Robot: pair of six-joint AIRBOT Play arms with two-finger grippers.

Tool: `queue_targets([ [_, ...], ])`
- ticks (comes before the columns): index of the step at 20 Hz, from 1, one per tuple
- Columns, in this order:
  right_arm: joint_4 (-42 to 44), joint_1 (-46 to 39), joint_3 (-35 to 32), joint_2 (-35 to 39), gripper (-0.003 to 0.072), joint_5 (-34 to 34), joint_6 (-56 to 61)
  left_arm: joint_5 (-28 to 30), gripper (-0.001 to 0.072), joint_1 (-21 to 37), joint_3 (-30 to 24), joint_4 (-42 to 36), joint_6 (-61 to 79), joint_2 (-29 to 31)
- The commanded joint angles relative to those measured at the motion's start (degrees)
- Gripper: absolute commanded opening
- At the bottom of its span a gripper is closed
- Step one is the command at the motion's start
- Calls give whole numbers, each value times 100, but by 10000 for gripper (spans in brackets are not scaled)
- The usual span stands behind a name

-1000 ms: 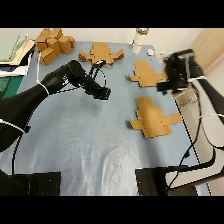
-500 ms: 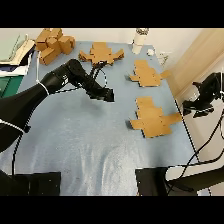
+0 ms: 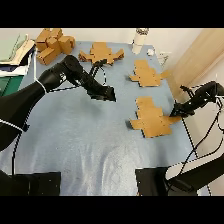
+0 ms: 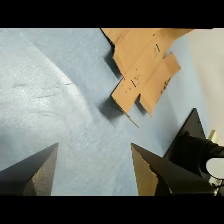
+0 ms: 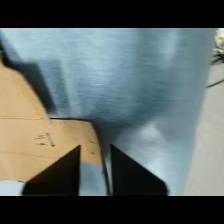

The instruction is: Fold the box.

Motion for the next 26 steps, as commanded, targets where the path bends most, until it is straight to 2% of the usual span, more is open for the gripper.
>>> queue_targets([
  [1, 667, 173, 4, -35, 49, -468, -208, -256, 603, 57, 68, -81, 83, 0],
  [2, 872, 295, 7, 7, 5, -575, -192, -369, 366, 125, 68, -31, 107, 2],
  [3, 1091, 450, 9, 94, 4, -597, -96, -551, 273, 199, 68, -37, 173, 2],
  [5, 1532, 874, 7, 372, 4, -455, 50, -957, 271, 321, 68, -35, 205, 2],
  [7, 1681, 1388, -20, 686, 3, -240, 273, -1309, 14, 413, 52, -39, 393, 7],
  [9, 1711, 1888, -236, 1036, 4, 116, 723, -1449, 12, 433, -55, -35, 595, 81],
  [12, 1707, 2643, -1156, 1735, 4, 1056, 1331, -1145, 12, 435, -636, -7, 938, 522],
  [18, 1467, 3801, -3117, 2968, 3, 2297, 2277, -339, 12, 546, -2697, 46, 1604, 1904],
  [21, 1449, 4103, -3692, 3217, 5, 2677, 2520, 66, 12, 560, -3493, 50, 1790, 2308],
  [22, 1443, 4144, -3744, 3222, 103, 2710, 2540, 122, 12, 557, -3606, 46, 1823, 2341],
  [23, 1438, 4159, -3759, 3202, 319, 2726, 2544, 136, 12, 557, -3665, 42, 1823, 2345],
  [26, 1386, 4162, -3759, 3051, 336, 2723, 2559, 341, 13, 557, -3692, -22, 1821, 2345],
])
